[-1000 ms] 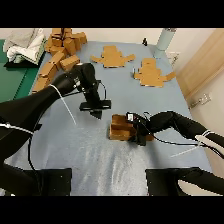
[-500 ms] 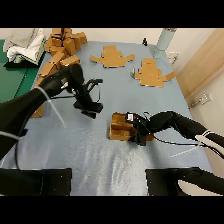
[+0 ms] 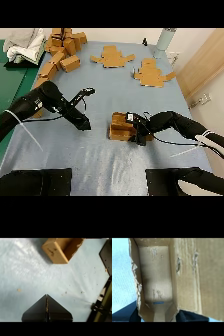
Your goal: Fold the box.
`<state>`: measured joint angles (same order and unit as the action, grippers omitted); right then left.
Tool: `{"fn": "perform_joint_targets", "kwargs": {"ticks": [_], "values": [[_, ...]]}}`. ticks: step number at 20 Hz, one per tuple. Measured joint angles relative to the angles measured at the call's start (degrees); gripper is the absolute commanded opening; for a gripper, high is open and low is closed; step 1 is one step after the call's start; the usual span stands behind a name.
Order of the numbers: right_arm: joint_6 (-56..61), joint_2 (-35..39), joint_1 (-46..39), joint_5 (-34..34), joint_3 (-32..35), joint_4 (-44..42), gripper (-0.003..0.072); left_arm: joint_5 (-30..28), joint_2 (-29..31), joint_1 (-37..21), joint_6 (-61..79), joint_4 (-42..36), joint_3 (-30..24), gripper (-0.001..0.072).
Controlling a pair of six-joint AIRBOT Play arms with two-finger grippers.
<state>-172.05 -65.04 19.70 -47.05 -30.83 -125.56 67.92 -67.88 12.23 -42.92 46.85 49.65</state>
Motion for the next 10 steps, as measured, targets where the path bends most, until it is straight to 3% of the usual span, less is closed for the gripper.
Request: {"fn": "perform_joint_targets", "kwargs": {"ticks": [3, 4, 5, 10], "values": [[0.0, 0.0, 0.0, 0.0, 0.0, 0.0, 0.0421, -4.44, 0.39, 1.64, 10.32, -3.13, -1.62, 0.0022], [0.0, 0.0, 0.0, 0.0, 0.0, 0.0, 0.0422, -6.45, 0.33, 1.86, 13.49, -4.33, -2.16, 0.0309], [0.0, 0.0, 0.0, 0.0, 0.0, 0.0, 0.0421, -8.76, -0.02, 2.03, 16.79, -5.88, -2.82, 0.0692], [0.0, 0.0, 0.0, 0.0, 0.0, 0.02, 0.0421, -16.37, -4.55, 3.63, 34.75, -12.92, -5.16, 0.0685]]}}
